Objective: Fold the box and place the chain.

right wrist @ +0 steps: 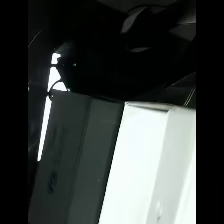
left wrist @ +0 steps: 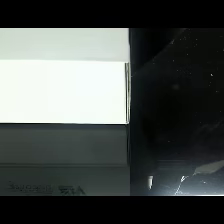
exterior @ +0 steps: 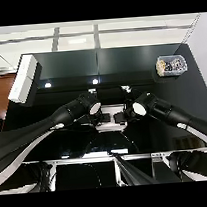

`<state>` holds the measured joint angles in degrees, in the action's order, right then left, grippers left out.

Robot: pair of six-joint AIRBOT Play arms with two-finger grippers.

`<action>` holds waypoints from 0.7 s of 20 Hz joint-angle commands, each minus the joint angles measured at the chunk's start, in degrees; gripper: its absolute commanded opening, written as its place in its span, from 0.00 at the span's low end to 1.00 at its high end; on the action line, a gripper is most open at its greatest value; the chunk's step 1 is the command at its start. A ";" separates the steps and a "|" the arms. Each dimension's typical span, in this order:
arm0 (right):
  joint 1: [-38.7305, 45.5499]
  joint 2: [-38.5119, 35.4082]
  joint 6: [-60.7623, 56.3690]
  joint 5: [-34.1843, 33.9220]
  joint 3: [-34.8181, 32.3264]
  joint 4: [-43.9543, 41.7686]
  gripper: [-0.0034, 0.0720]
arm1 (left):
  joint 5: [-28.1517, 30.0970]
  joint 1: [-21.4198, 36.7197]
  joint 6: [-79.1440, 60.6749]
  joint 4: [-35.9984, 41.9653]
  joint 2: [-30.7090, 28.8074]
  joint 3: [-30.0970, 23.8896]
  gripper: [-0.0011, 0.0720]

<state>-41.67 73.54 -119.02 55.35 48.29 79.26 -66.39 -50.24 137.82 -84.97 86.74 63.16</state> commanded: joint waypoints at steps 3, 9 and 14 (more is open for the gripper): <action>-3.04 3.37 -6.54 2.67 3.28 6.08 0.63 | 0.13 0.04 -0.02 -0.02 0.02 0.00 0.05; -2.97 3.45 -9.31 2.60 3.41 6.36 0.63 | 0.09 0.04 -0.02 -0.04 0.02 0.00 0.05; -2.97 3.69 -12.04 2.34 3.41 6.62 0.63 | 0.11 0.04 -0.02 -0.02 0.02 0.00 0.05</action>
<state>-44.58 77.08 -129.40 57.74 51.66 85.58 -66.22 -50.26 137.82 -84.97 86.74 63.16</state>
